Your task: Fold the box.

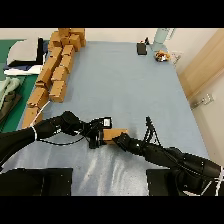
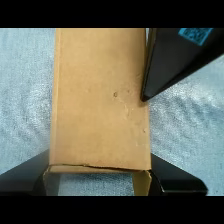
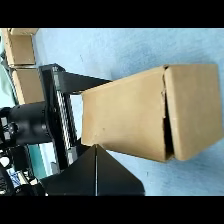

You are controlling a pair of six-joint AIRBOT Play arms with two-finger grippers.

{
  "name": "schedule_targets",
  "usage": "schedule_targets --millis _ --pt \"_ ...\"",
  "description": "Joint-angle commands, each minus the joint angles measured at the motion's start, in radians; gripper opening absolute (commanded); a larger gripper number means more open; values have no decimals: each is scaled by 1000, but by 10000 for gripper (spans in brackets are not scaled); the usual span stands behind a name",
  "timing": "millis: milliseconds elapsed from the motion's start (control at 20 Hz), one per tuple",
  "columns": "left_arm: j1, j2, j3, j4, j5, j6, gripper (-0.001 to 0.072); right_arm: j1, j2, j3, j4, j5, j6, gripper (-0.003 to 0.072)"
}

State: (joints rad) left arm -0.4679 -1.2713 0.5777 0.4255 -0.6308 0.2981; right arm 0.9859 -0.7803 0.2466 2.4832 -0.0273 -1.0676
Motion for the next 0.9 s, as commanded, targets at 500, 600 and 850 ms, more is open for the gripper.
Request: schedule_targets --millis 500,600,850 --pt "0 0 0 0 0 0 527 1 -77 2 -8 -7 6 3" --pt "0 0 0 0 0 0 527 1 -83 1 -8 -8 6 3" --pt "0 0 0 0 0 0 527 1 -106 3 -8 -6 5 3"
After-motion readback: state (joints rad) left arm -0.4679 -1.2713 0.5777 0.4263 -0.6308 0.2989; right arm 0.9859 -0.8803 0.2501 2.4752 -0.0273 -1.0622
